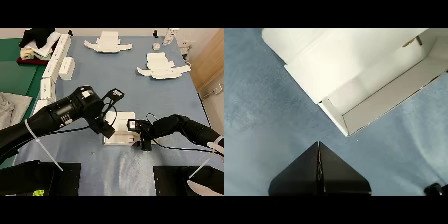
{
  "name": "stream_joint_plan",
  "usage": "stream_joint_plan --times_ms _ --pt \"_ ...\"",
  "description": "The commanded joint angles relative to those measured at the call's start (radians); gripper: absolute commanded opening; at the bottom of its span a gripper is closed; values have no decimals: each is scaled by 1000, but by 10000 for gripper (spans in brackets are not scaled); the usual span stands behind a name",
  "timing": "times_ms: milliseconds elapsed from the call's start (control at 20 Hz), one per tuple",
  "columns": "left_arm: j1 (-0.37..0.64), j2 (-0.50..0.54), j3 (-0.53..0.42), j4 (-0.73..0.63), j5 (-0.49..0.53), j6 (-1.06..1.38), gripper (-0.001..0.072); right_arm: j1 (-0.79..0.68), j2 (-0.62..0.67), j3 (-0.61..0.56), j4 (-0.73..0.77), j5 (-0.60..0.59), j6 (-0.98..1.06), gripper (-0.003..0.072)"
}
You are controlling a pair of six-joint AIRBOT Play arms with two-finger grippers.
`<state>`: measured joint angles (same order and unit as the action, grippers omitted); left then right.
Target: Fold the box.
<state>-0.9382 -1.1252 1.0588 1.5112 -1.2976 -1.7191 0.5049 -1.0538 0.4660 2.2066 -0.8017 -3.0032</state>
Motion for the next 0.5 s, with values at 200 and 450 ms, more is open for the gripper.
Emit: stream_joint_plan --times_ms 200,450 --pt "233 270 -263 -233 148 669 10 0 0 1 0 0 0 518" --pt "392 391 -488 -531 230 1201 647 0 0 1 0 0 0 517"
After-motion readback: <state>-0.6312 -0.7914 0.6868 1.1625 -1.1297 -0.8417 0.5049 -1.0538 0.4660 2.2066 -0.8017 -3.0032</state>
